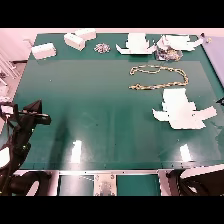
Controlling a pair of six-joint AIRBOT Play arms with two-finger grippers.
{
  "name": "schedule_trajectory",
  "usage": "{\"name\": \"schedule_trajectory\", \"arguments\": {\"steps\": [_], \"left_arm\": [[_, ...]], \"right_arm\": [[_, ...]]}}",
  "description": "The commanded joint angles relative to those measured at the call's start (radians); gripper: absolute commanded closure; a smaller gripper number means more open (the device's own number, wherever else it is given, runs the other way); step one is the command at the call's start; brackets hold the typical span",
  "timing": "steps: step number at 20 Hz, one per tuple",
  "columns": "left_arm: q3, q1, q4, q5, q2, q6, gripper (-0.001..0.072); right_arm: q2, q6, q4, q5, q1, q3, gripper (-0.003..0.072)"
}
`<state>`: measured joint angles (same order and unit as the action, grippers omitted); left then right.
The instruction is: Fold the box and place the chain.
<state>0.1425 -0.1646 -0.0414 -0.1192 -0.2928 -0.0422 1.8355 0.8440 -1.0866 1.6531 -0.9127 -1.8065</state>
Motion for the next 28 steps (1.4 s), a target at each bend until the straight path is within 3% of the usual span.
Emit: {"name": "schedule_trajectory", "arguments": {"steps": [1,9,21,23,28], "left_arm": [[0.001,0.000,0.000,0.000,0.001,0.000,0.0690],[0.001,0.000,0.000,0.000,0.001,0.000,0.0690],[0.001,0.000,0.000,0.000,0.001,0.000,0.0690],[0.001,0.000,0.000,0.000,0.001,-0.001,0.0690],[0.001,0.000,0.000,0.000,0.001,0.000,0.0690]], "right_arm": [[0.105,0.008,-0.047,0.102,-0.001,-0.110,0.0166],[0.198,-0.017,0.041,0.153,-0.001,-0.122,0.0164],[0.286,-0.005,0.036,0.188,0.001,-0.120,0.0177],[0.286,-0.005,0.036,0.189,0.012,-0.116,0.0252],[0.286,-0.014,0.034,0.189,0.045,-0.038,0.0250]]}}
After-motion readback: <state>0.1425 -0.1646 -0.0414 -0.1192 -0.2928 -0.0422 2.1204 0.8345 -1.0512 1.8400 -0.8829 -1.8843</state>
